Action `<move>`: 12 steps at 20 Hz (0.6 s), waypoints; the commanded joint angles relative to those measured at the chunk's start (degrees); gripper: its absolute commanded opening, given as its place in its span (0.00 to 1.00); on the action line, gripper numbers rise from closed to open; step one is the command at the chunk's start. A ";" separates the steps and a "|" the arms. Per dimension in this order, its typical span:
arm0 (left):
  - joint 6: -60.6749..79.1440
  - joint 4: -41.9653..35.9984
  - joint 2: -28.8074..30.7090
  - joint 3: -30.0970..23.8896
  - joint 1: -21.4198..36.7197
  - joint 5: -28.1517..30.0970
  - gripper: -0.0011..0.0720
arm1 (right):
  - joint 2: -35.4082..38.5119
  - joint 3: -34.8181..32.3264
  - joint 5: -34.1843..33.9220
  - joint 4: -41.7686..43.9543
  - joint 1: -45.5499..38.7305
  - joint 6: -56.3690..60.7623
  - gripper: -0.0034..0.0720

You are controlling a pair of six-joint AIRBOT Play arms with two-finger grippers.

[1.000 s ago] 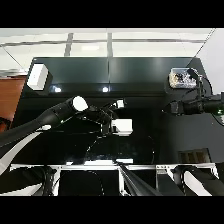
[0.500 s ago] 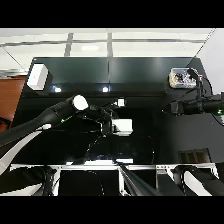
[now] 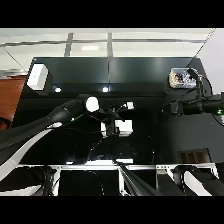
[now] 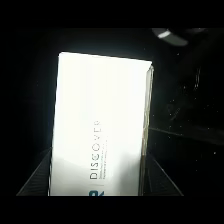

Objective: Fold the box and place the chain.

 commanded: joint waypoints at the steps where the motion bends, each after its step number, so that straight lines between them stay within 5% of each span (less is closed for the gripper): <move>1: -12.20 11.80 -3.74 4.57 -3.15 -2.93 0.98 | 0.04 -0.04 0.00 0.00 0.00 0.00 0.07; 4: -15.80 16.68 -7.02 8.85 -4.50 -8.24 0.94 | 0.04 -0.04 0.00 0.00 0.00 0.00 0.07; 10: -24.15 31.74 -5.66 14.99 -1.97 -17.81 0.43 | 0.04 -0.04 -0.20 0.00 0.00 0.00 0.07; 12: -28.59 31.93 -2.69 15.30 3.52 -20.83 0.38 | 0.04 -0.04 -0.17 0.00 0.00 0.00 0.07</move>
